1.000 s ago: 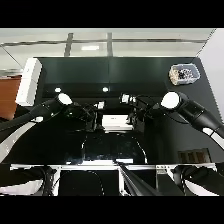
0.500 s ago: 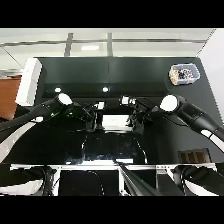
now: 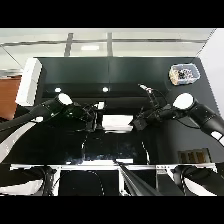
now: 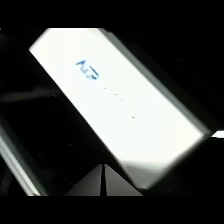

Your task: Fold the box and place the chain.

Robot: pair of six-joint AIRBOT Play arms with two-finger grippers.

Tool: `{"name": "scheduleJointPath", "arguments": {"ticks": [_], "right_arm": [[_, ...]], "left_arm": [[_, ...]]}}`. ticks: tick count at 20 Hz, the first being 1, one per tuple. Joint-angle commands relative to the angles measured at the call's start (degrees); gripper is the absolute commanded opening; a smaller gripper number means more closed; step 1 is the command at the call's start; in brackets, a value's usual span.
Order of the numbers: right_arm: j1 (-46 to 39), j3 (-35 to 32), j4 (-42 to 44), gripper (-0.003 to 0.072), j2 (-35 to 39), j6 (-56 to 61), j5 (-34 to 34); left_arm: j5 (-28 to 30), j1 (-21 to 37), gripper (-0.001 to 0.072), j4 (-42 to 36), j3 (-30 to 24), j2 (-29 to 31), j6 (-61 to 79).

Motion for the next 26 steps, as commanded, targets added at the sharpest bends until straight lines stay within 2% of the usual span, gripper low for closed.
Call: {"name": "scheduleJointPath", "arguments": {"ticks": [1, 4, 7, 11, 19, 23, 26], "right_arm": [[-0.07, -4.9, 19.34, 0.0015, -1.25, 2.95, -6.25], [2.47, -5.03, 21.0, 0.0015, -4.7, 2.97, -11.19], [3.28, -5.03, 19.82, 0.0015, -8.13, 3.08, -12.81], [3.26, -5.03, 16.94, 0.0015, -10.86, 4.13, -12.94], [3.13, -4.98, 16.5, 0.0015, -10.69, 4.04, -12.0], [-1.14, -4.15, 16.02, 0.0016, -7.13, 2.91, -3.82], [-9.46, -3.58, 13.88, 0.0016, 0.42, 2.99, 4.68]], "left_arm": [[0.09, 0.0, 0.0398, 0.0, 0.02, 0.0, 0.02], [0.09, 0.0, 0.0398, 0.0, 0.02, 0.0, 0.02], [0.09, 0.0, 0.0398, 0.0, 0.02, 0.0, 0.02], [0.07, 0.0, 0.0398, 0.0, 0.02, 0.0, 0.02], [0.09, 0.0, 0.0398, -0.02, 0.02, 0.0, 0.0], [0.11, 0.02, 0.0398, -0.02, 0.02, 0.0, 0.0], [0.17, 0.04, 0.0398, -0.9, 0.07, 0.0, 0.0]]}}
